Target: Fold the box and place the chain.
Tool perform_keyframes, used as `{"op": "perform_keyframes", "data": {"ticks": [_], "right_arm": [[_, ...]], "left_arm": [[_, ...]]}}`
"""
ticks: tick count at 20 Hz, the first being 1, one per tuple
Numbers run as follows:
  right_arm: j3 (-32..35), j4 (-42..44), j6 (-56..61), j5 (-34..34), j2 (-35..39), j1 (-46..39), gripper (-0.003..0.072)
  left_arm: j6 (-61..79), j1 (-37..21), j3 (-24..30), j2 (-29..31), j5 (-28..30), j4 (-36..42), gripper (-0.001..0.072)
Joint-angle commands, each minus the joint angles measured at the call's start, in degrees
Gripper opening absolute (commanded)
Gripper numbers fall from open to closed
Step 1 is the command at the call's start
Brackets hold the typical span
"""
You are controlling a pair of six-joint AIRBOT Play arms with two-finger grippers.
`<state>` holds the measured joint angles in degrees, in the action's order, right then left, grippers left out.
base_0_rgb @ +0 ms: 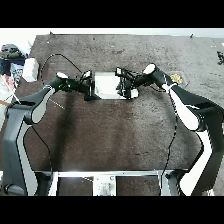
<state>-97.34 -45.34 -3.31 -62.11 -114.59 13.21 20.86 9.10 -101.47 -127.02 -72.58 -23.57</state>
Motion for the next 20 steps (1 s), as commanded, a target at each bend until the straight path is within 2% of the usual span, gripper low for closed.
{"op": "perform_keyframes", "data": {"ticks": [1,2,3,8,10,13,15,18,20], "right_arm": [[0.0,0.2,-0.2,0.0,0.0,0.0,0.0657],[0.0,0.2,-0.2,0.0,0.0,0.0,0.0622],[0.0,0.2,-0.2,0.0,0.0,0.0,0.0538],[0.0,0.1,0.0,-0.1,0.0,0.0,0.0538],[0.0,-2.1,1.9,-1.7,0.7,-0.3,0.0225],[0.0,-8.8,10.1,-3.6,3.0,-1.3,0.0214],[0.0,-11.6,14.3,-4.9,4.7,-2.6,0.0019],[0.0,-12.3,25.5,-6.1,7.9,-5.9,0.0016],[0.0,-12.3,37.4,-6.1,9.4,-8.7,0.0016]], "left_arm": [[0.0,0.0,0.0,0.0,0.0,0.0,0.0395],[0.0,0.0,0.0,0.0,0.0,0.0,0.0394],[0.0,0.0,0.0,0.0,0.0,0.0,0.0394],[0.0,0.0,0.0,0.0,0.0,0.0,0.0395],[0.0,0.0,0.0,0.0,0.0,0.0,0.0395],[0.0,0.0,0.0,0.0,0.0,0.0,0.0394],[0.0,0.0,0.0,0.0,0.0,0.0,0.0395],[0.0,0.0,0.0,0.0,0.0,0.0,0.0395],[0.0,0.0,0.0,0.0,0.0,0.0,0.0394]]}}
